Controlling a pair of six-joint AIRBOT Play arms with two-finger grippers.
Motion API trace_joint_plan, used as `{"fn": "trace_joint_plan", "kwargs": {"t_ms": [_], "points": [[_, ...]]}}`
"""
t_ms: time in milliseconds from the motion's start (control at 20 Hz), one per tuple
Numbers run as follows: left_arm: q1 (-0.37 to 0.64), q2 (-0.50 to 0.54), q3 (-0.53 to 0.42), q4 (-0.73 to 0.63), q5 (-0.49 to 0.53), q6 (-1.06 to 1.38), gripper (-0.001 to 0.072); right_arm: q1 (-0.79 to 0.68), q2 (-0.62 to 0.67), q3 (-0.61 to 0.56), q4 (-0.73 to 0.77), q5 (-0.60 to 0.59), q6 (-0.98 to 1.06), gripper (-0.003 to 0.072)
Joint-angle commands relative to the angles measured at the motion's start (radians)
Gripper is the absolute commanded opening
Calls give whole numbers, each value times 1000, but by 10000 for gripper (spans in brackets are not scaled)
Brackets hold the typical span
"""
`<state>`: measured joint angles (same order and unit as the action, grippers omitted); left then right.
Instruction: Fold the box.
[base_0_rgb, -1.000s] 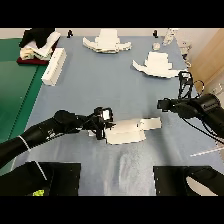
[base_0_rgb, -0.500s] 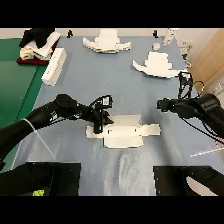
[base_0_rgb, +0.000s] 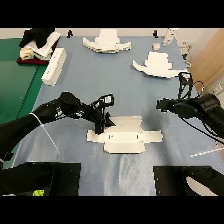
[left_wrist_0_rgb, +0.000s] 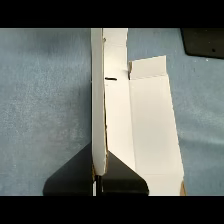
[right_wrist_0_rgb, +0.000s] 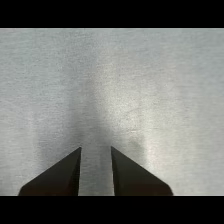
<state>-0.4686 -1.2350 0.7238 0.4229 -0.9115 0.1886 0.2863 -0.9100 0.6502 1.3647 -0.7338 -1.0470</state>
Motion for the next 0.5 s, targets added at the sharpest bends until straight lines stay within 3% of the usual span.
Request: {"fn": "trace_joint_plan", "kwargs": {"t_ms": [0,450], "points": [[1,-6,-8,0,-8,-41,13,0,-1,1,11,-1,0,300],[1,-6,-47,11,-39,-51,13,0,-1,1,41,-25,0,284]]}}
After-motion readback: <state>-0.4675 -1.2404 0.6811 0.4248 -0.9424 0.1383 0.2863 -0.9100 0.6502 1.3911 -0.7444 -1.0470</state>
